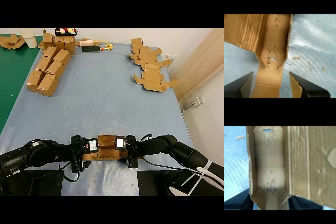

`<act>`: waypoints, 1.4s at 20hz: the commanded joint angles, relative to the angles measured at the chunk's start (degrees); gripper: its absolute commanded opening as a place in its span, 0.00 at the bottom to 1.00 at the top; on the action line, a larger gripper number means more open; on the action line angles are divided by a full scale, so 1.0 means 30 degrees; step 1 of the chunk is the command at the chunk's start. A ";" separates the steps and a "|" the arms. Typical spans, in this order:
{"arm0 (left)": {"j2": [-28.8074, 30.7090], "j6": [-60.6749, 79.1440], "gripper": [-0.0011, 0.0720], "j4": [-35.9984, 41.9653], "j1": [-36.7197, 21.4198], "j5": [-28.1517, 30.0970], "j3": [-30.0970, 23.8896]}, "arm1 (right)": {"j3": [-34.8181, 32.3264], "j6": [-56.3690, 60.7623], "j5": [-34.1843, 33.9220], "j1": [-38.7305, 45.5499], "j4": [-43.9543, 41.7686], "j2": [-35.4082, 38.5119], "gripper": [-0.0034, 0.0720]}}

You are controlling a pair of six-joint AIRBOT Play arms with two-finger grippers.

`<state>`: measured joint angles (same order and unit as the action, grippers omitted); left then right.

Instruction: Fold the box.

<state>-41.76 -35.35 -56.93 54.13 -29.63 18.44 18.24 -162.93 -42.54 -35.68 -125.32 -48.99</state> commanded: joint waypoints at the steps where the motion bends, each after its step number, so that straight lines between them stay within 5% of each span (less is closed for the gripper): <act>1: -0.0867 0.0211 0.91 0.0219 0.0066 0.0459 0.0080 | 0.0007 0.0000 0.0000 0.0000 -0.0007 0.0007 0.76; 4: -0.1756 0.1005 0.88 0.0648 0.0627 0.1209 0.0474 | 0.0007 0.0000 0.0000 0.0000 -0.0007 0.0007 0.76; 6: -0.2404 0.1086 0.48 0.0546 0.0903 0.1362 0.0750 | 0.0007 0.0007 0.0000 0.0000 -0.0007 0.0007 0.76; 10: -0.2769 0.1508 0.42 0.0546 0.0896 0.1384 0.0918 | 0.0007 0.0000 -0.0015 0.0000 -0.0007 0.0007 0.76; 12: -0.2769 0.1712 0.15 0.0539 0.0896 0.1399 0.0976 | 0.0007 0.0000 -0.0015 0.0000 -0.0007 0.0007 0.76; 28: -0.2769 0.2630 0.15 0.0539 0.1705 0.2076 0.1013 | 0.0007 0.0007 -0.0022 0.0000 -0.0015 0.0007 0.76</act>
<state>-50.04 -27.64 -55.29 58.89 -23.99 21.43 18.24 -162.93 -42.63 -35.68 -125.32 -48.99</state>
